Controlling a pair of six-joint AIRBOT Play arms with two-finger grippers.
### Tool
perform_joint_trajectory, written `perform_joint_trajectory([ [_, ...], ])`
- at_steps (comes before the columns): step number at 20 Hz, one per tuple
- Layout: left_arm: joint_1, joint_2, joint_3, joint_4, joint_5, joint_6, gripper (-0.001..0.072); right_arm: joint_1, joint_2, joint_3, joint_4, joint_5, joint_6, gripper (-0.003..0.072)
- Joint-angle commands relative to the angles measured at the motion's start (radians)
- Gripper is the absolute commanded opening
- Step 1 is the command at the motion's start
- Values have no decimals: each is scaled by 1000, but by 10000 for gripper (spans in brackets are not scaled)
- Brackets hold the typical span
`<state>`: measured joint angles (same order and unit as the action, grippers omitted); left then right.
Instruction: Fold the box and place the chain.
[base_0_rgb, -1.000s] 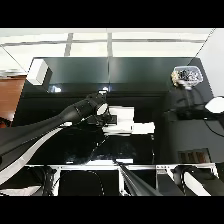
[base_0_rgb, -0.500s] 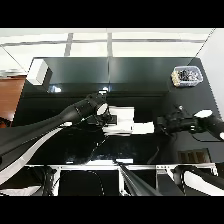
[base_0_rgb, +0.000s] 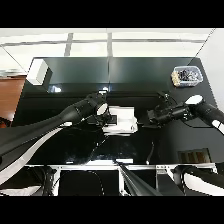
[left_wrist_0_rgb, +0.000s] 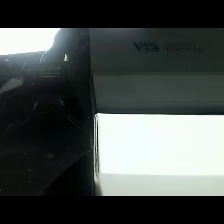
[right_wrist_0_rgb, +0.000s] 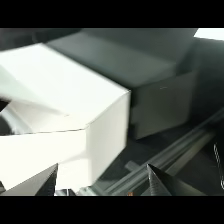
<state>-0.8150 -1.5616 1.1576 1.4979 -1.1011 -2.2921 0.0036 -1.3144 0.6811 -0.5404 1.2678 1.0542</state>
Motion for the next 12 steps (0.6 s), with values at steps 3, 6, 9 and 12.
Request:
perform_joint_trajectory([
  [3,1,0,1,1,0,0,27,89,-2,51,-3,2,31,460],
  [6,1,0,1,1,0,0,26,151,-2,86,-31,-19,78,321],
  [9,1,0,1,1,0,0,26,205,-2,126,-100,-53,163,297],
  [12,1,0,1,1,0,0,27,252,-2,145,-135,-100,237,235],
])
